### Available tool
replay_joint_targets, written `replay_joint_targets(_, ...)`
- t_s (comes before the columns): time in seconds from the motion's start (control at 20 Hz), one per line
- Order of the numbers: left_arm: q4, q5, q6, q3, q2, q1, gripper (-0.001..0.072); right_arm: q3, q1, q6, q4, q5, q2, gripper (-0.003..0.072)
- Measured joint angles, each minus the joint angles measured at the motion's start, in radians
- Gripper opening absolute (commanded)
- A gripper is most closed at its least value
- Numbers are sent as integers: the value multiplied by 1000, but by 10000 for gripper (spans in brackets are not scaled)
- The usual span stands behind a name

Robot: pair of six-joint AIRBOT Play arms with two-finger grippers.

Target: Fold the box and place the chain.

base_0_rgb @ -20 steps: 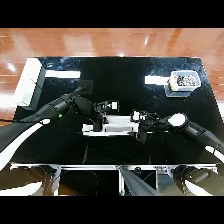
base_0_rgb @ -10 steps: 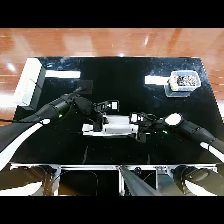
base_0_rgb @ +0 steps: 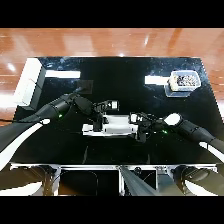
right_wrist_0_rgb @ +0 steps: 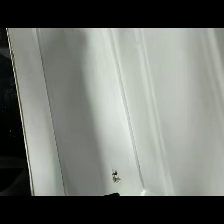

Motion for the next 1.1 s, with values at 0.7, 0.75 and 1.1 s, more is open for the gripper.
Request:
replay_joint_targets(0.7, 0, 0, -1, 0, 0, 0, 23, 0, 0, 16, 1, 5, 0, 707)
replay_joint_targets(0.75, 0, 0, -1, 0, 0, 0, 23, 0, 0, 20, 1, 8, 0, 706)
replay_joint_targets(1.1, 0, 2, 0, 0, 0, 0, 23, 0, 0, 34, 0, 29, 0, 488)
